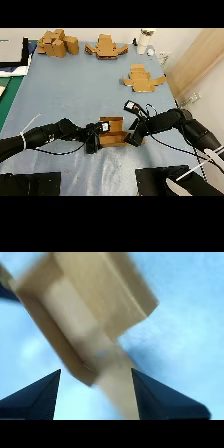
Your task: Fold the box.
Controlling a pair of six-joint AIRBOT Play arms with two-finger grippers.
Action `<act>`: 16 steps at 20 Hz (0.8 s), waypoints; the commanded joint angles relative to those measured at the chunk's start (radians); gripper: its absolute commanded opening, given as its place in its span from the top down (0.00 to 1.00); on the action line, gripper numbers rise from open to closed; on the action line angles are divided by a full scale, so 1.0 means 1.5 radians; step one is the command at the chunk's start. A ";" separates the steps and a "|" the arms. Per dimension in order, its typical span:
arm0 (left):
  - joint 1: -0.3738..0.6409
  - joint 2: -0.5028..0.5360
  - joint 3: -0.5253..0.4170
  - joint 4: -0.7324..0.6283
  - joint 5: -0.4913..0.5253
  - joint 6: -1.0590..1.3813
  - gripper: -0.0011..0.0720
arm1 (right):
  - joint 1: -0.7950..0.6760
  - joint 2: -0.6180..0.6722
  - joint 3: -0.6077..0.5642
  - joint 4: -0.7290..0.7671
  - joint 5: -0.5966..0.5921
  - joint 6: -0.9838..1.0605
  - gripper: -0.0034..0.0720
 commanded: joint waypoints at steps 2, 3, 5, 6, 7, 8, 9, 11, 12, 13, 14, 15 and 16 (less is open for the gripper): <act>0.000 0.000 0.000 0.000 0.000 0.000 0.22 | 0.008 0.017 0.002 0.115 -0.016 0.248 0.01; 0.000 0.000 0.000 0.000 0.000 0.000 0.22 | 0.007 0.014 0.002 0.115 -0.015 0.274 0.01; 0.000 0.000 0.000 0.000 0.000 0.000 0.22 | 0.008 0.012 0.002 0.116 -0.002 0.319 0.01; 0.000 0.000 0.000 0.000 0.000 0.000 0.22 | 0.008 0.008 0.002 0.117 0.016 0.354 0.02; 0.000 0.000 0.000 0.000 0.000 0.000 0.22 | 0.008 0.006 0.002 0.118 0.027 0.377 0.03; 0.000 0.000 0.000 0.000 0.000 0.000 0.22 | 0.008 0.003 0.002 0.121 0.023 0.381 0.03; 0.000 0.000 0.000 0.000 0.000 0.000 0.22 | 0.008 0.002 0.002 0.128 0.011 0.382 0.08; 0.000 0.000 0.000 0.000 0.000 0.000 0.22 | 0.009 0.002 0.002 0.148 0.002 0.401 0.78; 0.000 0.000 0.000 0.001 0.000 0.000 0.22 | 0.011 0.002 0.002 0.151 0.017 0.415 0.91; 0.000 0.000 0.000 0.000 0.000 0.000 0.22 | 0.012 0.001 0.003 0.152 0.037 0.418 0.91; 0.000 0.000 0.000 0.000 0.000 0.000 0.22 | 0.012 -0.006 0.008 0.152 0.057 0.418 0.93; 0.000 0.000 0.000 0.001 0.000 0.000 0.22 | 0.012 -0.022 0.018 0.152 0.067 0.417 0.93; 0.000 0.000 0.000 0.001 0.000 0.000 0.22 | 0.012 -0.047 0.032 0.152 0.068 0.414 0.94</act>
